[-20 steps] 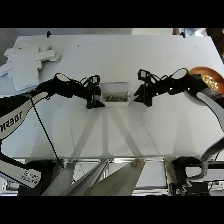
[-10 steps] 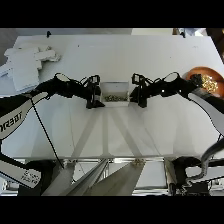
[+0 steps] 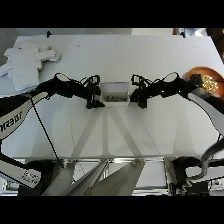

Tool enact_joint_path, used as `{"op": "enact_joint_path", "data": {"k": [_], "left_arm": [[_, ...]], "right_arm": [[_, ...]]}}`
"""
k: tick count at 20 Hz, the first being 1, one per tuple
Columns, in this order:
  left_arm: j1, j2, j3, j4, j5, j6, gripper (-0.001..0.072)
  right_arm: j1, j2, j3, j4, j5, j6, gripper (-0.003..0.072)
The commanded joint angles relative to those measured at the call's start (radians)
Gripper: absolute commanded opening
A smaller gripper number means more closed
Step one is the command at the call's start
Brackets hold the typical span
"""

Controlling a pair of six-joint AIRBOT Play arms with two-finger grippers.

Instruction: Fold the box and place the chain.

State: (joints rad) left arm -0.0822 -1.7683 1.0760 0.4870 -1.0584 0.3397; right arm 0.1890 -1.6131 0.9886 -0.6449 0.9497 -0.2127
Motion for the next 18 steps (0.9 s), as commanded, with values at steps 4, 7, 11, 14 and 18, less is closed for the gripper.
{"op": "enact_joint_path", "data": {"k": [4, 7, 11, 14, 18], "left_arm": [[0.000, 0.000, 0.000, 0.000, 0.000, 0.000, 0.0562], [0.000, 0.000, 0.000, 0.000, 0.000, 0.000, 0.0562], [0.000, 0.000, 0.000, 0.000, 0.000, 0.000, 0.0562], [0.000, 0.000, 0.000, 0.000, 0.000, 0.000, 0.0562], [0.000, 0.000, 0.000, 0.000, 0.000, 0.000, 0.0562]], "right_arm": [[0.000, 0.121, 0.000, -0.036, 0.041, 0.112, 0.0013], [0.000, 0.198, 0.000, -0.020, 0.061, 0.136, 0.0013], [0.028, 0.231, 0.000, 0.058, 0.073, 0.133, 0.0012], [0.088, 0.229, 0.000, 0.048, 0.022, 0.133, 0.0013], [0.130, 0.229, 0.000, 0.050, -0.106, 0.139, 0.0340]]}}
